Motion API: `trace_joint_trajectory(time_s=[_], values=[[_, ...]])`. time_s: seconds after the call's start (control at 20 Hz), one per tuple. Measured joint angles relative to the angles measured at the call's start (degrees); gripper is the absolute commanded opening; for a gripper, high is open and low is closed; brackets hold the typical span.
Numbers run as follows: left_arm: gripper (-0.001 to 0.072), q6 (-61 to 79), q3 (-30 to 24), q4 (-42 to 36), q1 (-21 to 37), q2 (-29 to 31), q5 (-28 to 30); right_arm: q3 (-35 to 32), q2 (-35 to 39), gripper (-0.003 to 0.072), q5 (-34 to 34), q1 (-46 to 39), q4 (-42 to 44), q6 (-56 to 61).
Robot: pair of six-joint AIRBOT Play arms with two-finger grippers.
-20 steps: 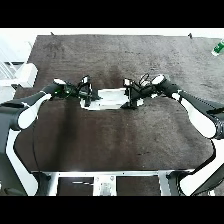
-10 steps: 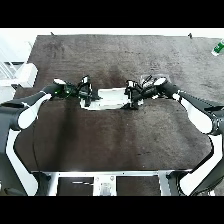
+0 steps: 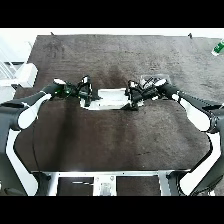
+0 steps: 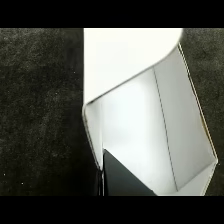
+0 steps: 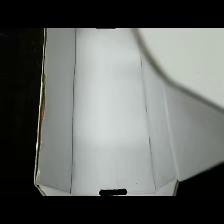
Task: Fold the box and place the chain.
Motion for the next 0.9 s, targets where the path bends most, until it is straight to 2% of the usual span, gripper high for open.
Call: trace_joint_trajectory(time_s=[0.25, 0.35, 0.9], values=[[0.0021, 0.0, 0.0, 0.0, 0.0, 0.0, 0.0, 0.3, -0.2, 0.0693, 0.2, 0.3, 0.3, -0.2], [0.0021, 0.0, 0.0, 0.0, 0.0, 0.0, 0.0, 0.3, -0.2, 0.0651, 0.2, 0.3, 0.3, 0.1], [0.0021, 0.0, 0.0, 0.0, 0.0, 0.0, 0.0, 1.6, -0.2, 0.0671, -0.4, 1.5, -3.5, 2.9]])
